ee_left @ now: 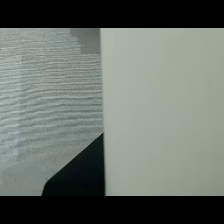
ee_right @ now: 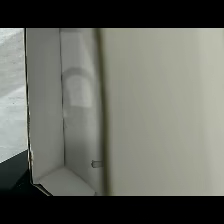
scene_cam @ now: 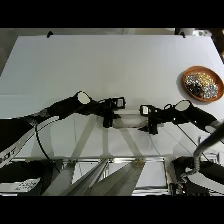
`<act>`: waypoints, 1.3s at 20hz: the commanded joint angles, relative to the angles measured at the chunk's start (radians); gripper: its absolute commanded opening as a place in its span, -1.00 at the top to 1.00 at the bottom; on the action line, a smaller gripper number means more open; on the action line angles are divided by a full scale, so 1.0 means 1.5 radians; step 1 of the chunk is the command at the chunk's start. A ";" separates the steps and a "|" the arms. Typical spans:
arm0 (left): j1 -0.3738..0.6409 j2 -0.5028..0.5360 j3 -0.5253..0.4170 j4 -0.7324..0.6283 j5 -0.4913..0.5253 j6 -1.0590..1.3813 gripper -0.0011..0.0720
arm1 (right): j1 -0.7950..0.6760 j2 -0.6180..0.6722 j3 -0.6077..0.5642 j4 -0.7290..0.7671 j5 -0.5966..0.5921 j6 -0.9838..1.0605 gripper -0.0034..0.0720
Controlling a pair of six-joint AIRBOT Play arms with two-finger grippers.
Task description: Fold the box and place the chain.
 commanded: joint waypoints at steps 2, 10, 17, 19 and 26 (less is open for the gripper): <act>0.000 0.000 0.001 0.000 0.000 0.000 0.94 | 0.000 -0.002 0.001 0.006 -0.006 0.001 -0.55; 0.000 0.000 0.001 0.000 0.000 0.000 0.94 | 0.000 -0.002 0.001 0.006 -0.006 0.001 -0.31; 0.000 0.000 0.001 0.000 0.000 0.000 0.94 | 0.000 -0.002 0.001 0.006 -0.006 0.001 -0.32; 0.000 0.000 0.001 0.000 0.000 0.000 0.94 | 0.000 -0.001 0.001 0.006 -0.008 0.001 -0.32; 0.000 0.000 0.001 0.000 0.000 0.000 0.94 | 0.000 0.000 0.001 0.005 -0.006 0.001 -0.32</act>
